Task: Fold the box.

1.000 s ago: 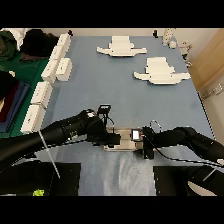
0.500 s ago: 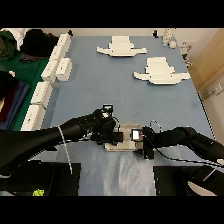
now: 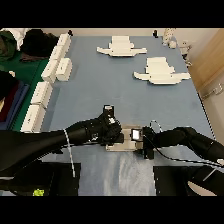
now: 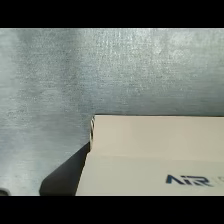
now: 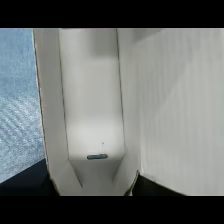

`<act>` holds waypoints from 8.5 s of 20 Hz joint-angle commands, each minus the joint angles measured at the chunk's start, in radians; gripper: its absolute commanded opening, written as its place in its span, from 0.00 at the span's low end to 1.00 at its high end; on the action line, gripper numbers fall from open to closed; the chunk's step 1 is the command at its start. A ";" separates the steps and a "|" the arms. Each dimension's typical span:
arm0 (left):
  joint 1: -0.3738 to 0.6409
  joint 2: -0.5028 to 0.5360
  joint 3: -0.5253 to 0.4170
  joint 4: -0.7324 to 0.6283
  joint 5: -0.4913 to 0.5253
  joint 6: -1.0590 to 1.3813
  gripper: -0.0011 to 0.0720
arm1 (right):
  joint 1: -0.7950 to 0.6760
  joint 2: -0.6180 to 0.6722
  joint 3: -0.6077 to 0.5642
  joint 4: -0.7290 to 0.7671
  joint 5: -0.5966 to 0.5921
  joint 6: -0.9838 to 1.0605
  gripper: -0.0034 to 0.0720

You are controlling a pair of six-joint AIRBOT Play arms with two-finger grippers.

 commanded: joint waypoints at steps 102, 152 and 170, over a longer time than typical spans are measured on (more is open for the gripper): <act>-0.109 -0.023 -0.018 0.188 -0.053 -0.237 0.60 | 0.001 0.000 0.000 0.000 0.000 -0.003 0.72; 0.466 0.428 -0.608 -0.922 0.459 2.605 0.99 | 0.001 0.000 0.000 0.000 0.000 -0.003 0.72; 0.377 0.338 -0.589 -0.988 0.575 2.627 0.99 | 0.001 0.000 0.000 0.000 0.000 -0.003 0.72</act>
